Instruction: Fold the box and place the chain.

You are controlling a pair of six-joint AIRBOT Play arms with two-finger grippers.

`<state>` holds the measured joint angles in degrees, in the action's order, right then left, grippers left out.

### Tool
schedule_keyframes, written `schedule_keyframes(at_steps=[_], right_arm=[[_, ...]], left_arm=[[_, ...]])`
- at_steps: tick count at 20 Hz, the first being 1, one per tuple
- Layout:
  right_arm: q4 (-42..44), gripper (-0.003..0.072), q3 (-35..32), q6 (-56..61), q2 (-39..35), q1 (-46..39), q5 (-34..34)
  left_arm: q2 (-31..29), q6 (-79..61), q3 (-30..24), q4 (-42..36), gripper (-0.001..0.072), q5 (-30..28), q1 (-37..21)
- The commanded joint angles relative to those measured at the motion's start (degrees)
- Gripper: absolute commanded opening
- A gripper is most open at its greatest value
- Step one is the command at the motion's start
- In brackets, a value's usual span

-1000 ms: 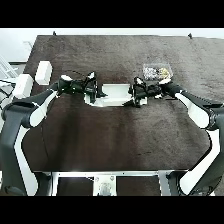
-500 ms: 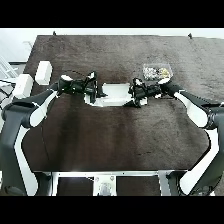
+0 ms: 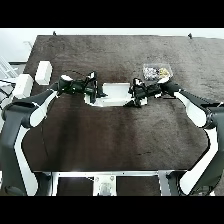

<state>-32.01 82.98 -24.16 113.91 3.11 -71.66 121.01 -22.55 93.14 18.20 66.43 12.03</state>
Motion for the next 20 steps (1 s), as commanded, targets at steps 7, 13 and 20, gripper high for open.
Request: schedule_keyframes(at_steps=[7, 13, 20], right_arm=[[0.4, 0.0567, 1.9, 0.0, 1.3, 0.0, -0.6], [0.4, 0.0563, 1.9, -0.1, 1.4, 0.2, -0.6], [0.0, 0.0556, 2.1, -0.5, 1.4, 0.8, 0.0]], left_arm=[[0.0, 0.0, 0.0, 0.0, 0.0023, 0.0, -0.1], [0.0, 0.0, 0.0, -0.1, 0.0024, 0.0, -0.1], [0.0, 0.0, 0.0, -0.2, 0.0023, 0.0, -0.1]])
